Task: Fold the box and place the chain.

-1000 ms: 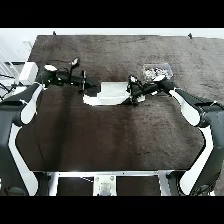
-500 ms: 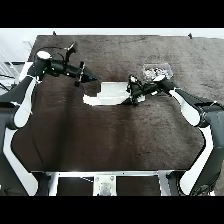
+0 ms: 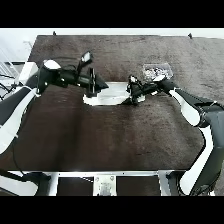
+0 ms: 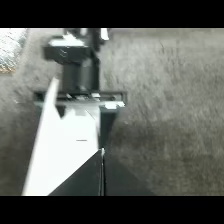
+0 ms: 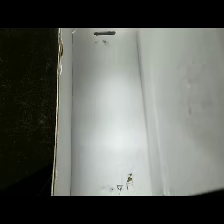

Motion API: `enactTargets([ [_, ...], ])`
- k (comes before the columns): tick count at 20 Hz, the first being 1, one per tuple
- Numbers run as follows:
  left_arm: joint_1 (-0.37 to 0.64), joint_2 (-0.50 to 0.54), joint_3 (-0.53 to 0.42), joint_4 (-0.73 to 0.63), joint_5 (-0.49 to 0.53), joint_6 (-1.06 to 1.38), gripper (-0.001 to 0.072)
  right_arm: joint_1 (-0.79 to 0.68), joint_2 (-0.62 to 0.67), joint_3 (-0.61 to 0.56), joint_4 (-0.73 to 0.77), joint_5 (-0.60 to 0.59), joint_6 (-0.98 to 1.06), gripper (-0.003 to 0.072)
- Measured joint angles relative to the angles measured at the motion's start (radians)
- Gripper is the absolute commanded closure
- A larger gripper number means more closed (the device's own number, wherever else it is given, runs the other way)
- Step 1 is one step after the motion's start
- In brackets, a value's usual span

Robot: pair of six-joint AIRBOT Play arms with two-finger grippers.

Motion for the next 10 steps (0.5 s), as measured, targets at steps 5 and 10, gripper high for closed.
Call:
enactTargets([
  [5,-0.026,0.008,-0.095,-0.008,0.14,0.029,0.0695,0.0,0.0,0.0,0.0,0.0,0.0,0.0193],
  [10,-0.031,-0.046,-0.077,-0.024,0.235,0.034,0.0693,0.0,0.0,0.0,0.0,0.0,0.0,0.0193],
])
